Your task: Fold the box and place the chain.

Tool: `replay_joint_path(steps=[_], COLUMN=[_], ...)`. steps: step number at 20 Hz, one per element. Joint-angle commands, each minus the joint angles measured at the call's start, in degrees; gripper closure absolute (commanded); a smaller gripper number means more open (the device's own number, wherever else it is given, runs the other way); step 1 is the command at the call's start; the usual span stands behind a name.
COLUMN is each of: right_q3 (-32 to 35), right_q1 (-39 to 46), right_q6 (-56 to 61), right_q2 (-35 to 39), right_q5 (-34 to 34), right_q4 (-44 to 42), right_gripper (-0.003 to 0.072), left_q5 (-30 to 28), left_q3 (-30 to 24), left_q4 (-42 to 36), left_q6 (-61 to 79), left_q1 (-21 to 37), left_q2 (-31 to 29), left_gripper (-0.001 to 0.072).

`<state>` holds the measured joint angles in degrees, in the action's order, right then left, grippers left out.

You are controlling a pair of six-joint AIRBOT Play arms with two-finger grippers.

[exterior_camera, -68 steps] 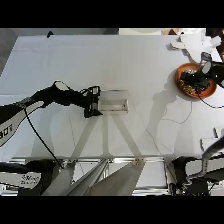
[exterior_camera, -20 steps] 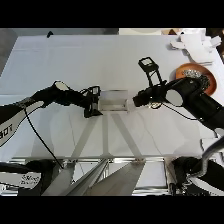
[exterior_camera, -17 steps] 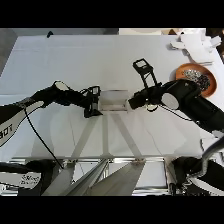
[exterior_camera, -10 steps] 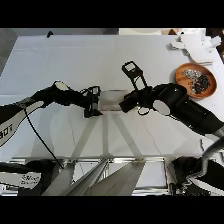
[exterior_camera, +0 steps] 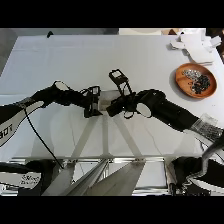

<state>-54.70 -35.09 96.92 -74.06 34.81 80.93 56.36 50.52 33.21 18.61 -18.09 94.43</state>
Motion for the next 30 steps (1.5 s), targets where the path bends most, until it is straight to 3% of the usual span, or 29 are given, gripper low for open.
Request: replay_joint_path(steps=[1,5,13,15,16,21,26,30], right_q3=[-1.68,-5.2,-5.22,-5.22,-5.22,-5.22,-5.22,-5.2], right_q1=[-1.16,-1.14,-1.14,-1.14,-1.14,-0.59,4.72,14.36], right_q6=[0.04,0.07,0.07,0.04,0.04,-1.16,-15.15,-40.22], right_q2=[-1.55,-4.83,-7.74,-7.74,-7.74,-7.48,-2.19,5.07], right_q5=[-3.28,-2.69,-0.96,-0.96,-0.94,1.29,12.48,24.41], right_q4=[-0.57,-0.57,0.11,0.11,0.11,-0.17,-2.43,-17.4], right_gripper=[0.0683,0.0683,0.0671,0.0519,0.048,0.048,0.048,0.0479], left_q5=[0.0,0.0,-0.02,0.0,0.0,0.0,0.0,0.0], left_q3=[-0.02,-0.02,-0.02,-0.02,-0.02,-0.02,-0.02,-0.02], left_q4=[0.0,0.0,0.0,0.0,0.0,0.0,0.0,0.0], left_q6=[0.0,0.0,0.0,0.02,0.02,0.0,0.0,0.0], left_q1=[0.02,0.02,0.02,0.02,0.02,0.02,0.02,0.02], left_q2=[0.0,0.0,0.0,0.0,0.0,0.0,0.0,0.0], left_gripper=[0.0435,0.0435,0.0435,0.0435,0.0435,0.0435,0.0435,0.0435])
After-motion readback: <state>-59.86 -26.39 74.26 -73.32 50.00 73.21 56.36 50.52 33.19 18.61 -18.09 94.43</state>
